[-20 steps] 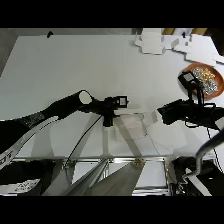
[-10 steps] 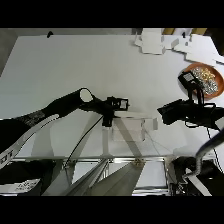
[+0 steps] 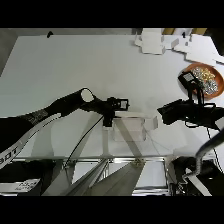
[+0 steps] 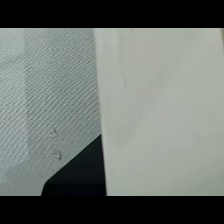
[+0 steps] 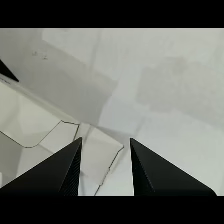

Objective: Fold the box and place the chain.

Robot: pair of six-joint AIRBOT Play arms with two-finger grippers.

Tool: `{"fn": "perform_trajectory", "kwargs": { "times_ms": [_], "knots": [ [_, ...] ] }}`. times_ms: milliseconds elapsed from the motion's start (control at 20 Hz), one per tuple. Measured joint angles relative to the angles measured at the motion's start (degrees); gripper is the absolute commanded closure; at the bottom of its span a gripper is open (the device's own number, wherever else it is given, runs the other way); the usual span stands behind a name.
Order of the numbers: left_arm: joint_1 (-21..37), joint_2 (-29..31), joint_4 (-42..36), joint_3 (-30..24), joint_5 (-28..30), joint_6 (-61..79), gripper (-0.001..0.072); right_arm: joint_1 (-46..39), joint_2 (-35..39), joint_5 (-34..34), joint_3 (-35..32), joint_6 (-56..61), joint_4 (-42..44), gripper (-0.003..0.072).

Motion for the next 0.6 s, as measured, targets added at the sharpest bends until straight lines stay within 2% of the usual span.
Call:
{"fn": "perform_trajectory", "kwargs": {
  "times_ms": [400,550,600],
  "knots": [
    [0.0,-0.04,0.2,0.0,-0.02,-0.02,0.07,-0.02,0.0,2.34,0.0,-2.1,0.0,0.0365],
    [0.0,-0.04,0.24,0.0,-0.02,-0.02,0.07,-0.02,0.0,6.12,0.0,-5.7,0.07,0.0646],
    [0.0,-0.04,0.24,0.0,-0.04,-0.02,0.07,-0.02,0.0,7.76,-0.02,-7.17,0.26,0.0668]
  ]
}}
